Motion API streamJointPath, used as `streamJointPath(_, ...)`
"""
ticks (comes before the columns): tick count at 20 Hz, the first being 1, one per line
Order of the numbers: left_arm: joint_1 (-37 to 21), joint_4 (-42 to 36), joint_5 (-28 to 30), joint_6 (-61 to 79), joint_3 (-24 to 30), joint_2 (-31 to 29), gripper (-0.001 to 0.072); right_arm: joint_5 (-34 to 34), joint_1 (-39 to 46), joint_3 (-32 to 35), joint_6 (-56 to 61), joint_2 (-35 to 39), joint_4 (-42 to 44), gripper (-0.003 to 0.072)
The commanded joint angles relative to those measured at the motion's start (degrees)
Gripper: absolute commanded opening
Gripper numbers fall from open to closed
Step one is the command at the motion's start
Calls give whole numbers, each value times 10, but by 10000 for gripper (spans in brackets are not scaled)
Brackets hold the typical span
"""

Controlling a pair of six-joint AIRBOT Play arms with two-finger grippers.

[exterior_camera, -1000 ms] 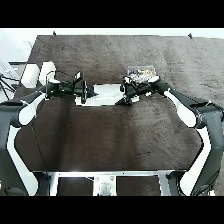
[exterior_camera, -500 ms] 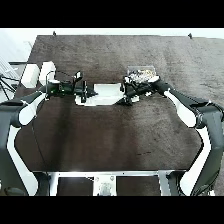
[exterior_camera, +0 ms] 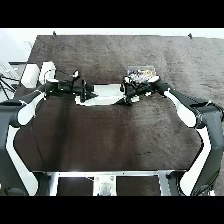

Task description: Fold the box and place the chain.

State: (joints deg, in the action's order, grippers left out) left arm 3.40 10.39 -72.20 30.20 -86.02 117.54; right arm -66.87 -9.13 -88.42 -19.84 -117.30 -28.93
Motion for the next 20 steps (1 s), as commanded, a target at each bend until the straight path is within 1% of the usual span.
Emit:
streamJointPath(1, -25, -5, -86, -2, -29, -3, 445, -1, 0, 0, 0, 0, 0, 580)
streamJointPath(4, -64, -13, -207, -26, -77, -3, 442, -1, 0, 0, 0, 0, 0, 579)
streamJointPath(5, -74, -19, -239, -53, -95, -5, 269, -1, 0, 0, 0, 0, 0, 580)
streamJointPath(6, -82, -15, -272, -57, -110, -10, 60, -1, 0, 0, 0, 0, 0, 580)
streamJointPath(7, -85, -16, -290, -58, -118, -19, 19, -1, 0, 0, 0, 0, 0, 580)
streamJointPath(9, -83, -15, -288, -73, -118, -53, 14, -1, 0, 0, 0, 0, 0, 580)
streamJointPath(11, -71, -15, -276, -94, -114, -96, 13, -1, 0, 0, 0, 0, 0, 580)
streamJointPath(13, -54, -7, -226, -86, -75, -156, 13, -1, 0, 0, 0, 0, 0, 580)
streamJointPath(15, -37, 19, -140, -44, -4, -222, 13, -1, 0, 0, 0, 0, 0, 580)
streamJointPath(17, -23, 22, -58, 6, 86, -277, 13, -1, 0, 0, 0, 0, 0, 580)
streamJointPath(18, -15, 21, -25, 31, 128, -292, 13, -1, 0, 0, 0, 0, 0, 580)
streamJointPath(20, 0, 22, 25, 33, 180, -290, 14, -1, -1, 0, 0, 0, 0, 580)
